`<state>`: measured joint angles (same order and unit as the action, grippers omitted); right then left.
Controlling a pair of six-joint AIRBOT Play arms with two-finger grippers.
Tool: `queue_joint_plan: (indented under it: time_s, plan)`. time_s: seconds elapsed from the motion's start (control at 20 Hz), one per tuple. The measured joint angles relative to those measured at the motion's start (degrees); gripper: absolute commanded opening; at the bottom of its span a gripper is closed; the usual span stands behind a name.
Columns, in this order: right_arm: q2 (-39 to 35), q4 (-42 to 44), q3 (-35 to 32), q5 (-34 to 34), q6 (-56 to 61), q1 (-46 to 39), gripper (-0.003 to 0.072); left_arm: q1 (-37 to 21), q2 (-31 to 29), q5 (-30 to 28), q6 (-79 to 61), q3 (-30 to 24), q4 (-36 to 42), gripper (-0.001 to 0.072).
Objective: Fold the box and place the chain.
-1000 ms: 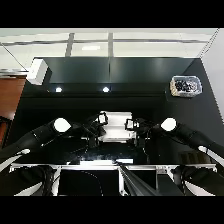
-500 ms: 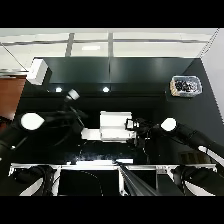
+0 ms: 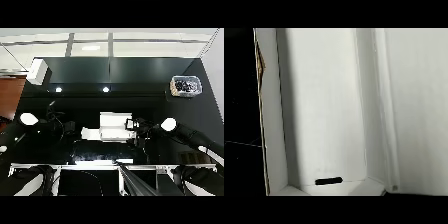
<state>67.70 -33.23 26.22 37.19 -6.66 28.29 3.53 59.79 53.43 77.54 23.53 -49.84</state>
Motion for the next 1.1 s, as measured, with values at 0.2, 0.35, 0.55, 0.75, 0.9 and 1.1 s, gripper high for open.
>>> queue_joint_plan:
  time_s: [0.2, 0.35, 0.55, 0.75, 0.9, 1.1]
  plan:
    - [0.00, 0.00, 0.00, 0.02, 0.00, 0.00, 0.0440, 3.52, 8.13, 2.03, -4.22, -0.37, 10.14, 0.0024]
    - [0.00, -0.02, 0.00, 0.02, 0.00, 0.00, 0.0440, 7.56, 11.23, 0.66, -10.58, -0.39, 18.34, 0.0024]
    - [0.00, -0.02, 0.00, 0.02, 0.00, 0.00, 0.0440, 9.60, 11.72, 0.50, -17.46, 0.70, 25.64, 0.0031]
    - [0.00, 0.00, 0.00, 0.02, -0.02, 0.00, 0.0440, 10.12, 8.87, 1.07, -19.54, 2.12, 26.64, 0.0473]
    - [0.00, 0.00, 0.00, 0.02, 0.00, 0.00, 0.0440, 10.40, 6.47, 1.92, -20.20, 3.06, 26.60, 0.0472]
    - [0.00, -0.02, 0.00, 0.02, 0.00, 0.00, 0.0440, 12.68, 5.11, 2.34, -20.24, 3.76, 26.49, 0.0462]
